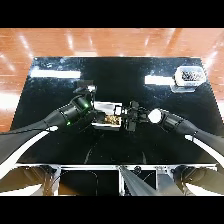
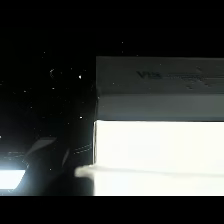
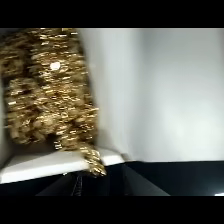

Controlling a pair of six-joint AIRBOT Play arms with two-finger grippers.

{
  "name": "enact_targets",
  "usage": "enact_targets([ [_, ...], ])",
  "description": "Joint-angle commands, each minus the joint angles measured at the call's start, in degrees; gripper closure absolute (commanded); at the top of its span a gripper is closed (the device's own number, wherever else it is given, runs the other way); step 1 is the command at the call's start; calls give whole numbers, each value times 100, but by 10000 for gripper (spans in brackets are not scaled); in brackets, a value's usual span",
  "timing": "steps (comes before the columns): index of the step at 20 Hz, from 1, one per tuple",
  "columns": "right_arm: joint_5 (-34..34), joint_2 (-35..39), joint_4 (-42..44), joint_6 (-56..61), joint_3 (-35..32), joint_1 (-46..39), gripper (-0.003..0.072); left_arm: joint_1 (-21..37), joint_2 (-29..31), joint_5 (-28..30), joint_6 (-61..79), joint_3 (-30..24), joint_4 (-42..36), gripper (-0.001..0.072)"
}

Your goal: Fold the box and place the chain.

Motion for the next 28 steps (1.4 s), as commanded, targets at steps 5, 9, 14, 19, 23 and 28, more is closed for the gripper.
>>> enact_targets([
  [5,887,116,-181,90,2,-411,143,-2,-4,4,-2,-2,-11,683],
  [9,815,105,-177,90,4,-365,144,-2,-4,4,-2,-2,-13,682],
  [14,542,22,-109,85,4,-295,144,-2,-4,4,-2,-2,-13,682],
  [19,376,-52,39,42,7,-103,145,-2,-4,0,-2,-2,-13,682],
  [23,267,-94,35,39,11,-44,408,-2,-4,0,-2,-2,-11,683],
  [28,236,-94,35,44,33,-44,655,-2,-4,0,-2,-2,-11,682],
])
